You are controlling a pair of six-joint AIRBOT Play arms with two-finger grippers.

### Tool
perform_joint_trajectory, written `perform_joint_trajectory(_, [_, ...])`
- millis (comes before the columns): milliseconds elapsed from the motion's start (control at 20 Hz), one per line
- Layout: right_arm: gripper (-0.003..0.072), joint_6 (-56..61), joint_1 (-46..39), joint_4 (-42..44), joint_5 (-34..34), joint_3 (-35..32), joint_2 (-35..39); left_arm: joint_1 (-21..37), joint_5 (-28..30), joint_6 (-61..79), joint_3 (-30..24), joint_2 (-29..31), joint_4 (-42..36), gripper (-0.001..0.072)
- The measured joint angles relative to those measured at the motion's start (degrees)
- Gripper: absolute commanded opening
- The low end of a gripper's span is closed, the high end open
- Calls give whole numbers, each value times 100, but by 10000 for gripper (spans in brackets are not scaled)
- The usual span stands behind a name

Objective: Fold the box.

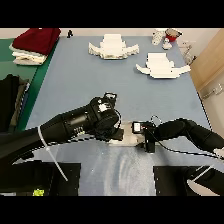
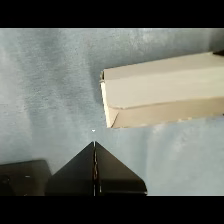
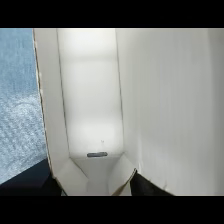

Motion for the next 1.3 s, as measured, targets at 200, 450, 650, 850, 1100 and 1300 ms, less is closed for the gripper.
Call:
perform_joint_trajectory(200, [435, 0, 0, 0, -2, 0, 0, -7, -70, 361, 17, 131, -2, 18])
perform_joint_trajectory(450, [435, 0, 0, 0, -2, 0, 0, -2, 214, 575, -133, 131, 125, 653])
perform_joint_trajectory(650, [435, 0, 0, 0, -2, 0, 0, 44, 715, 468, -297, -70, 149, 652])
perform_joint_trajectory(850, [435, 0, 0, 0, -2, 0, 0, 212, 962, 236, -354, -431, 114, 652])
perform_joint_trajectory(1100, [435, 2, 0, 0, -2, 0, 0, 330, 1353, 83, -367, -1043, -173, 455])
perform_joint_trajectory(1300, [435, 2, 0, 0, -2, 0, 0, 343, 1480, 7, -367, -1377, -356, 326])
